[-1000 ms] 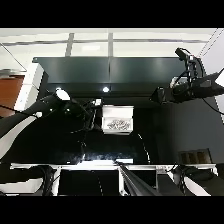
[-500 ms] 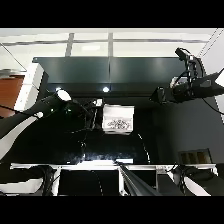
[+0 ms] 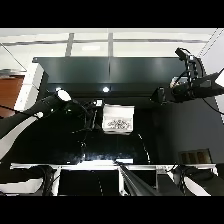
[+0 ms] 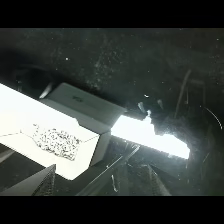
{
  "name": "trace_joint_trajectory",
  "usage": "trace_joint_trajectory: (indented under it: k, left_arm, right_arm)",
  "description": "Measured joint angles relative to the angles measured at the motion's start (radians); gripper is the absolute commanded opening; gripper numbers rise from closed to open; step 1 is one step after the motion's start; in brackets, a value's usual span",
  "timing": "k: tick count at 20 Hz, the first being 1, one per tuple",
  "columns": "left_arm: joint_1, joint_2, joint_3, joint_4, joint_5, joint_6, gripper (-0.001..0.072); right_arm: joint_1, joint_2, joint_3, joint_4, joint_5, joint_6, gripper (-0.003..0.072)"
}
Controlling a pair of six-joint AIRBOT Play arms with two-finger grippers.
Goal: Fold the box and place the chain.
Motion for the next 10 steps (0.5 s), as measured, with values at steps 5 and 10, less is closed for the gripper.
trace_joint_trajectory:
  k: [5,10]
  left_arm:
    - [0.0,0.0,0.0,0.0,0.007,0.003,0.0566]
    - [-0.001,-0.003,0.0,-0.002,0.019,0.005,0.0499]
  right_arm:
    - [0.0,0.0,0.0,-0.004,-0.003,0.0,0.0691]
    - [0.0,0.0,0.0,-0.005,-0.005,0.0,0.0691]
